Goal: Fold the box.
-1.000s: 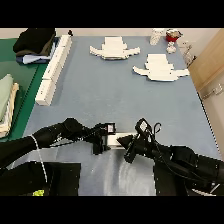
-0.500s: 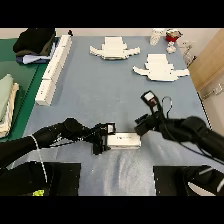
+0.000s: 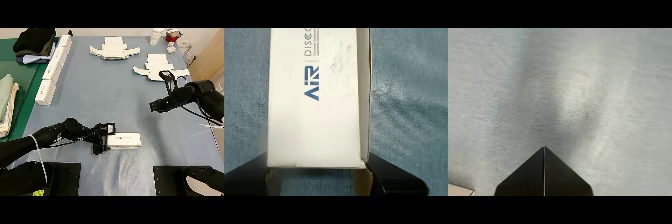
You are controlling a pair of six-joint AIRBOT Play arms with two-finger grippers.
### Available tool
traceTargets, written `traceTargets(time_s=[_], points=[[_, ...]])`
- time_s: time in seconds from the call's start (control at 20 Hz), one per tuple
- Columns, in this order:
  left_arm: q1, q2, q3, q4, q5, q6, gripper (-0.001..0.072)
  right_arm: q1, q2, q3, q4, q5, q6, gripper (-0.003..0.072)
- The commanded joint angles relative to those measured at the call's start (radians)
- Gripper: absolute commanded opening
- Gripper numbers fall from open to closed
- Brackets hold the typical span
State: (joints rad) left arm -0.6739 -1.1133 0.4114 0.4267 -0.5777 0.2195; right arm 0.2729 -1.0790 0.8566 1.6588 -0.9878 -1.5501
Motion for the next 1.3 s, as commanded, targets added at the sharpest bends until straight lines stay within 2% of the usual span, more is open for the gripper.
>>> traceTargets(time_s=[0.0,0.15,0.3,0.45,0.55,0.7,0.8,1.0,1.1,1.25], points=[[0.003,0.007,0.001,0.0,0.003,-0.012,0.0533,-0.022,-0.028,0.028,-0.002,-0.036,0.006,0.0003],[0.068,0.087,0.001,0.083,-0.003,-0.233,0.0533,-0.022,-0.028,0.028,-0.002,-0.036,0.006,0.0004],[0.253,0.263,0.001,0.36,-0.097,-0.609,0.0533,-0.022,-0.028,0.028,-0.002,-0.036,0.006,0.0004],[0.517,0.456,-0.002,0.569,-0.28,-0.808,0.0534,-0.022,-0.028,0.028,-0.002,-0.036,0.006,0.0004],[0.731,0.581,-0.015,0.609,-0.39,-0.823,0.0533,-0.022,-0.028,0.028,-0.002,-0.036,0.006,0.0004],[1.069,0.702,-0.05,0.642,-0.501,-0.829,0.0533,-0.022,-0.028,0.028,-0.002,-0.036,0.006,0.0004],[1.221,0.714,-0.074,0.658,-0.458,-0.834,0.0533,-0.022,-0.028,0.028,-0.001,-0.036,0.006,0.0004],[1.398,0.627,-0.079,0.684,-0.399,-0.834,0.0533,-0.022,-0.028,0.028,-0.001,-0.038,0.006,0.0003],[1.459,0.584,-0.079,0.684,-0.389,-0.827,0.0533,-0.022,-0.028,0.028,-0.002,-0.038,0.006,0.0004],[1.492,0.536,-0.073,0.672,-0.306,-0.806,0.0533,-0.022,-0.028,0.028,-0.002,-0.038,0.006,0.0004]])
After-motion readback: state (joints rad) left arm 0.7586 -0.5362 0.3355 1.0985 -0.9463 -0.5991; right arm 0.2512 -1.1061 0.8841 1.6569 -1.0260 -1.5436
